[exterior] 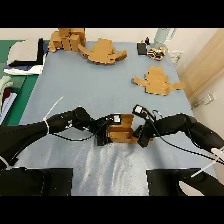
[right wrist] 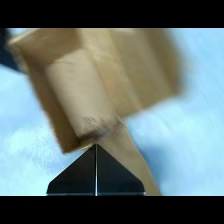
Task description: Fold the box.
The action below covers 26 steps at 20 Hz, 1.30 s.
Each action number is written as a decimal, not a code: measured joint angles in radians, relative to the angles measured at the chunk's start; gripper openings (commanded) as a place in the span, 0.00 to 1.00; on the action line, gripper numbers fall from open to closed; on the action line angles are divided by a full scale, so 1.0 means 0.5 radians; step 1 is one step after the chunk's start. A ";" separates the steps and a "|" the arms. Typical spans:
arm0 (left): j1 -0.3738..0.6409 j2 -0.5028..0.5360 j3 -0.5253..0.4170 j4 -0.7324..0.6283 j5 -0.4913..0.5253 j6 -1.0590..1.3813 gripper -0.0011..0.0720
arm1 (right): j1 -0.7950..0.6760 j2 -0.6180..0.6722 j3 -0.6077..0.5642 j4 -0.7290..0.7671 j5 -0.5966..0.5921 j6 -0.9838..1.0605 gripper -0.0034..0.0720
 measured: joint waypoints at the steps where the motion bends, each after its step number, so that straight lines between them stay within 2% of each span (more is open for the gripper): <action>1: 0.000 0.000 0.000 0.000 -0.001 0.000 0.79 | -0.005 0.040 0.023 -0.094 -0.009 0.233 0.05; 6: 0.000 0.000 0.000 0.000 -0.001 0.000 0.79 | -0.200 0.195 0.140 -0.843 -0.079 1.592 0.05; 7: 0.000 0.000 0.000 0.001 -0.001 0.000 0.79 | -0.282 0.189 0.139 -0.940 -0.101 1.772 0.05; 9: 0.000 0.000 0.000 0.000 -0.001 0.000 0.79 | -0.420 0.134 0.113 -0.932 -0.142 1.961 0.05; 14: 0.000 0.000 0.000 0.001 -0.001 0.000 0.79 | -0.509 -0.117 0.021 -0.487 -0.150 1.857 0.05; 18: 0.000 0.000 0.000 0.001 -0.001 0.000 0.79 | -0.435 -0.175 -0.006 -0.238 -0.186 1.756 0.05; 26: 0.000 0.000 0.000 0.001 -0.001 0.000 0.79 | -0.268 -0.169 -0.014 -0.076 -0.197 1.690 0.05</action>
